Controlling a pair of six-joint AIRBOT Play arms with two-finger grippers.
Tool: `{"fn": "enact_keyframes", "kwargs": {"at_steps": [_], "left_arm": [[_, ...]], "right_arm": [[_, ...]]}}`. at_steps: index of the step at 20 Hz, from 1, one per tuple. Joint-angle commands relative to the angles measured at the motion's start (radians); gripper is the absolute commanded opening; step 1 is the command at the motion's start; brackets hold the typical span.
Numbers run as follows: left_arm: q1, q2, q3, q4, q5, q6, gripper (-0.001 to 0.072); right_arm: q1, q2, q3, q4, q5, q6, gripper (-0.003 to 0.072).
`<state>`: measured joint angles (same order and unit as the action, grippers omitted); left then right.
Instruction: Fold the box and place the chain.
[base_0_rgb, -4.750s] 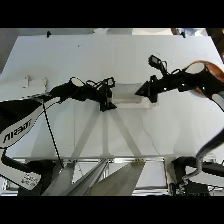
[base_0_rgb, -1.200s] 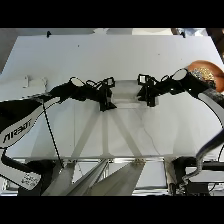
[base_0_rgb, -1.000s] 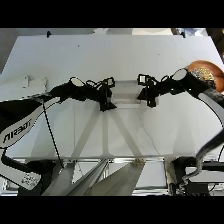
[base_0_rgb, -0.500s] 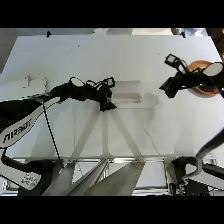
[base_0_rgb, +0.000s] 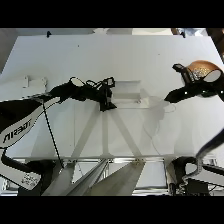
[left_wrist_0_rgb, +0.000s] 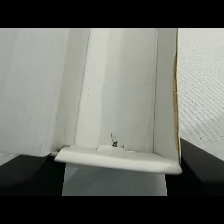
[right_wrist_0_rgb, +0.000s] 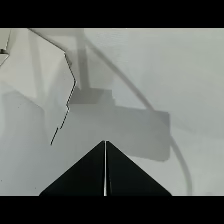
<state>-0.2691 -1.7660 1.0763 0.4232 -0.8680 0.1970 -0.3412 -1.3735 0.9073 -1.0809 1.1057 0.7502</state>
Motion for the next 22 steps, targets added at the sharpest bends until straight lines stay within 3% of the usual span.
{"fn": "enact_keyframes", "kwargs": {"at_steps": [1, 10, 11, 12, 13, 21, 22], "left_arm": [[0.000, 0.000, 0.000, 0.000, 0.000, 0.000, 0.0019], [0.000, 0.000, 0.000, 0.000, 0.000, 0.000, 0.0019], [0.000, 0.000, 0.000, 0.000, 0.000, 0.000, 0.0019], [0.000, 0.000, 0.000, 0.000, 0.000, 0.000, 0.0019], [0.000, 0.000, 0.000, 0.000, 0.000, 0.000, 0.0019], [0.000, 0.000, 0.000, 0.000, 0.000, 0.000, 0.0019], [0.000, 0.000, 0.000, 0.000, 0.000, 0.000, 0.0019]], "right_arm": [[0.034, -0.061, -0.017, 0.079, 0.025, 0.026, 0.0008], [0.135, -0.175, -0.016, 0.367, 0.009, -0.076, 0.0009], [0.135, -0.175, -0.016, 0.412, 0.015, -0.077, 0.0063], [0.134, -0.175, -0.016, 0.457, 0.018, -0.079, 0.0242], [0.134, -0.175, -0.016, 0.491, 0.020, -0.079, 0.0293], [0.134, -0.174, -0.016, 0.544, 0.037, -0.079, 0.0291], [0.134, -0.169, -0.016, 0.539, 0.032, -0.079, 0.0250]]}}
